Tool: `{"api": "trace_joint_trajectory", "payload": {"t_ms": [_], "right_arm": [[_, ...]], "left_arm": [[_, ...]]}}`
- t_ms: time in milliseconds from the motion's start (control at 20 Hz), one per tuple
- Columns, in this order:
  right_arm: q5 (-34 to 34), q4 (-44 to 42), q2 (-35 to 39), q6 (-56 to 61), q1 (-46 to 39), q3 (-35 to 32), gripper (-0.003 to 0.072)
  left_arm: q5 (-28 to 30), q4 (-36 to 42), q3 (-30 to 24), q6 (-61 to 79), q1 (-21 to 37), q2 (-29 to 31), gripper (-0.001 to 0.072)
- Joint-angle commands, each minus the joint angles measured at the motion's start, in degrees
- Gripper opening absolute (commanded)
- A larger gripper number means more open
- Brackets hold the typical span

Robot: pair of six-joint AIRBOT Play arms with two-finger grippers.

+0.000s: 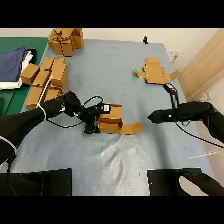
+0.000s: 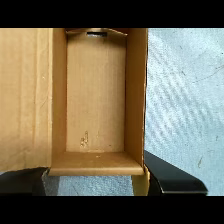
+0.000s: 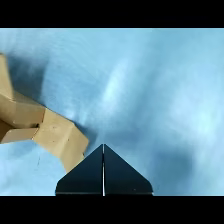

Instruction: Fold the box.

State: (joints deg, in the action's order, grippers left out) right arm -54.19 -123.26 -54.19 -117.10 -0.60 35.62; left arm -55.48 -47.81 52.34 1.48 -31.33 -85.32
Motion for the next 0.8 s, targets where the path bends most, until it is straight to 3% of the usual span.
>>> {"api": "trace_joint_trajectory", "payload": {"t_ms": [0, 100, 250, 450, 750], "right_arm": [[-7.37, -4.31, -4.96, 7.04, -5.05, -1.40, 0.0002], [-6.29, -11.23, -10.73, 2.62, -2.97, -1.38, 0.0002], [-2.99, -15.15, -17.84, 0.09, 2.21, -1.14, 0.0003], [-2.99, -21.00, -20.61, -3.54, 5.88, 0.70, 0.0003], [-14.75, -27.06, -20.59, -7.08, 5.95, 7.02, 0.0005]], "left_arm": [[0.20, -0.02, 0.04, 0.02, 0.02, -0.02, 0.0295], [0.50, -0.04, 0.04, 0.02, 0.02, -0.02, 0.0295], [0.70, -0.02, 0.04, 0.02, 0.02, -0.02, 0.0295], [1.01, -0.02, 0.04, 0.02, 0.02, -0.02, 0.0295], [0.87, -0.02, 0.04, 0.00, 0.02, -0.02, 0.0295]]}}
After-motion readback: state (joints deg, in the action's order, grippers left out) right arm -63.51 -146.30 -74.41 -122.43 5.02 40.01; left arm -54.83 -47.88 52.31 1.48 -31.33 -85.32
